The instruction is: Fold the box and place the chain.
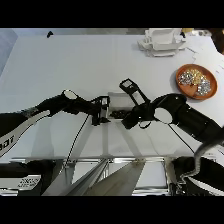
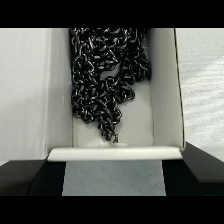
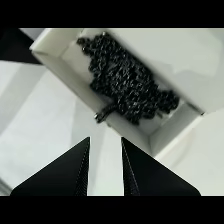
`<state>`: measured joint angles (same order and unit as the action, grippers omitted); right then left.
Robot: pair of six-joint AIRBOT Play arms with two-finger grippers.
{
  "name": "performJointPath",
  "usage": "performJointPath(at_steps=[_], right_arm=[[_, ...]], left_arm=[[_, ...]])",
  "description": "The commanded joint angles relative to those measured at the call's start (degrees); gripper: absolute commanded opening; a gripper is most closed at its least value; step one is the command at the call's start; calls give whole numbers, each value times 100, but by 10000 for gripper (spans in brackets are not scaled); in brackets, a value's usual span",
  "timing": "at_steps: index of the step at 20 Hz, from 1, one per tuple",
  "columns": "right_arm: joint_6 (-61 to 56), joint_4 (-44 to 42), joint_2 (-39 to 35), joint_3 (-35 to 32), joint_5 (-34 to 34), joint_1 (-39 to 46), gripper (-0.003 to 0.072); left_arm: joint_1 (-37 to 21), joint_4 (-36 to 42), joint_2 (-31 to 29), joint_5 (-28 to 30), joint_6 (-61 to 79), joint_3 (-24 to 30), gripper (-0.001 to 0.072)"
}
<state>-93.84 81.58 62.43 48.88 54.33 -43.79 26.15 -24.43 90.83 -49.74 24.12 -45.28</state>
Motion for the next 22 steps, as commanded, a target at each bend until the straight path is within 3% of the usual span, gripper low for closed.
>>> performJointPath(at_steps=[1, 8, 13, 22], right_arm=[[-1233, 564, 114, 76, 164, -376, 224], [-1631, 706, 175, 76, -490, -376, 220], [-1539, 713, 693, 76, -448, -372, 221], [-1364, 706, 776, 76, -481, -369, 219]], left_arm=[[0, -2, 0, 2, 0, 2, 71], [0, 0, 0, 0, 0, 2, 71], [0, -2, 0, 0, 0, 2, 71], [0, 0, 0, 0, 0, 2, 71]])
